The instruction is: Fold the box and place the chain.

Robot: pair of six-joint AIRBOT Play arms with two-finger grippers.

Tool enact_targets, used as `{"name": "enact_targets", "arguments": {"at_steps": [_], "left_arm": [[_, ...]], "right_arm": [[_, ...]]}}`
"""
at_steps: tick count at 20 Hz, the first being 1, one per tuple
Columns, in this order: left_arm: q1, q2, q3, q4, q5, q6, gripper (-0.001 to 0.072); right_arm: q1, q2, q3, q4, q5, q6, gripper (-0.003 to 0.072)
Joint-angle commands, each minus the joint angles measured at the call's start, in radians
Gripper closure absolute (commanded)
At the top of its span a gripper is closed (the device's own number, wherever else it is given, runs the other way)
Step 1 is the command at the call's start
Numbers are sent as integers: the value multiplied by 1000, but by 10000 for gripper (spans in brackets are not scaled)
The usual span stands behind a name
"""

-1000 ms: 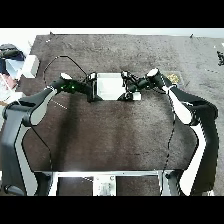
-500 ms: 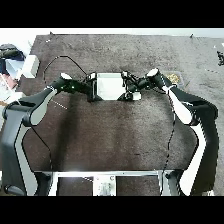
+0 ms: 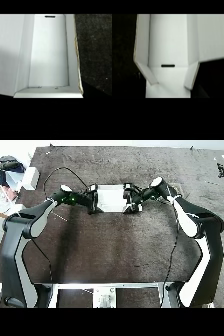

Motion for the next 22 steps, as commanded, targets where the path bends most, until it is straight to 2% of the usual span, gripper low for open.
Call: {"name": "enact_targets", "arguments": {"at_steps": [1,7,8,9,10,12,18,22], "left_arm": [[1,0,0,2,-2,0,306],[1,0,0,2,-2,0,306],[1,0,0,2,-2,0,306],[1,0,0,2,-2,0,306],[1,0,0,2,-2,0,306],[1,0,0,2,-2,0,305],[1,0,0,2,-2,0,306],[1,0,0,2,-2,0,306]], "right_arm": [[-29,42,2,-21,10,28,-30],[-88,124,2,25,46,90,-13],[-88,138,2,72,68,92,167],[-85,145,2,143,90,92,446],[-78,145,2,237,110,92,660],[-50,143,-1,358,89,91,674],[24,82,-1,365,-219,46,674],[24,58,-1,365,-339,46,674]]}}
